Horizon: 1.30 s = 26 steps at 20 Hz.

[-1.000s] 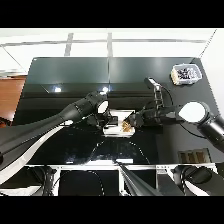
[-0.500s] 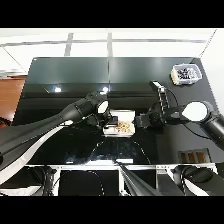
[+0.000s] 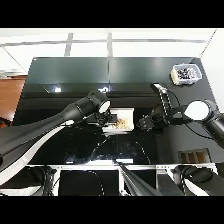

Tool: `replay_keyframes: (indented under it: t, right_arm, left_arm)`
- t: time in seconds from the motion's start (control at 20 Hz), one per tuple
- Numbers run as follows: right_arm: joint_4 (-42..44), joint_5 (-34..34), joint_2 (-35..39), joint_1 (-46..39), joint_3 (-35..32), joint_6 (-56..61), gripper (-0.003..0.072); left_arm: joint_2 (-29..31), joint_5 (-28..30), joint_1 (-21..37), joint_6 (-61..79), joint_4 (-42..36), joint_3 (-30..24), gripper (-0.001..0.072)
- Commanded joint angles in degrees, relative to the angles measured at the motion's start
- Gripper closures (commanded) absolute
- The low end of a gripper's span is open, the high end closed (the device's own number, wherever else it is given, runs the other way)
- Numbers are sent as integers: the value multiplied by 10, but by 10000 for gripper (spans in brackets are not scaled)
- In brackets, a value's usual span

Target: Fold the box and place the chain.

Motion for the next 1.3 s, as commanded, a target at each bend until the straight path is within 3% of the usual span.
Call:
replay_keyframes:
  t: [0.0, 0.2, 0.4, 0.55, 0.65, 0.75, 0.85, 0.95, 1.05, 1.2, 1.25]
  right_arm:
    - [-2, -3, 0, -1, 0, -2, 404]
    - [-2, -4, 0, -1, 0, -2, 404]
    - [-2, -4, 0, -1, 0, -2, 404]
    - [-2, -4, 0, -1, 0, -2, 404]
    - [-2, -8, 0, -1, 0, -1, 404]
    - [-2, -13, 0, -1, 0, -1, 404]
    - [-2, -16, 0, -1, 0, -1, 404]
    - [-2, -17, 0, -1, 0, -1, 404]
    - [-2, -16, 0, -1, 0, -1, 404]
    - [-2, -17, 0, -1, 0, -1, 404]
    - [-2, -17, 0, -1, 0, -1, 404]
  left_arm:
    - [2, -21, -4, -15, 12, 15, 331]
    - [44, -71, -3, 47, 57, 40, 303]
    - [166, -122, -2, 100, 156, 27, 303]
    - [271, -158, 28, 97, 243, -38, 303]
    - [338, -146, 80, 91, 236, -127, 303]
    - [381, -98, 149, 92, 165, -222, 303]
    - [399, 0, 233, 136, 24, -317, 304]
    - [395, 129, 300, 290, -122, -388, 304]
    - [380, 213, 354, 501, -302, -428, 304]
    - [352, 205, 361, 874, -476, -431, 300]
    - [346, 203, 356, 961, -508, -431, 252]
